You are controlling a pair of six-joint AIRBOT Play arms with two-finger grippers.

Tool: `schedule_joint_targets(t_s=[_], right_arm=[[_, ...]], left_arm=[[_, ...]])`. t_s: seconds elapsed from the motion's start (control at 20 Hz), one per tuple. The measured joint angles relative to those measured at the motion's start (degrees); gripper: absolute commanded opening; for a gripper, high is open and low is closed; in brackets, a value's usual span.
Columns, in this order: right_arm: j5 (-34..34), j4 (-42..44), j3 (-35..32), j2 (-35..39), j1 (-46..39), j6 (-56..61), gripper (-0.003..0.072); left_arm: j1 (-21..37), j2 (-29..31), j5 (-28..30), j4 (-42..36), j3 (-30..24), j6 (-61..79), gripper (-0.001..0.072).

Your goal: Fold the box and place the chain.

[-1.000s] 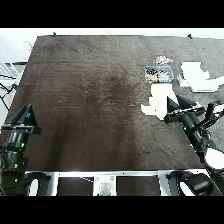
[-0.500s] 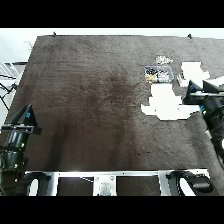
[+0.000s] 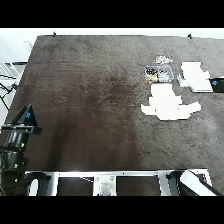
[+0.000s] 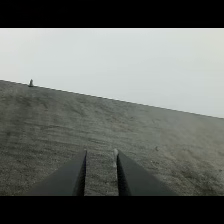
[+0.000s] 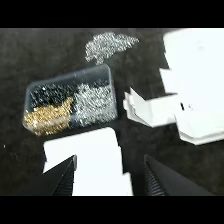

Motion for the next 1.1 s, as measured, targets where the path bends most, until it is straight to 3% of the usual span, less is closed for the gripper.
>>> schedule_joint_targets(t_s=[0.3, 0.45, 0.6, 0.9, 1.1], right_arm=[[19.04, -15.13, 21.53, -20.15, -4.79, 5.22, 0.0508], [26.05, -21.18, 31.47, -30.18, -5.16, 6.91, 0.056], [31.41, -24.11, 39.41, -39.01, -5.03, 7.48, 0.056], [38.03, -25.18, 46.07, -50.86, -2.43, 7.1, 0.056], [41.97, -25.2, 46.25, -54.66, -0.96, 7.08, 0.056]], left_arm=[[0.0, 0.0, 0.02, 0.0, 0.0, 0.0, 0.0233], [0.0, 0.0, 0.02, 0.0, 0.0, 0.0, 0.0233], [0.0, 0.0, 0.0, 0.02, 0.0, 0.0, 0.0233], [0.0, 0.0, 0.0, 0.0, 0.0, 0.02, 0.0233], [-0.02, 0.0, -0.02, 0.02, -0.02, 0.0, 0.0233]])
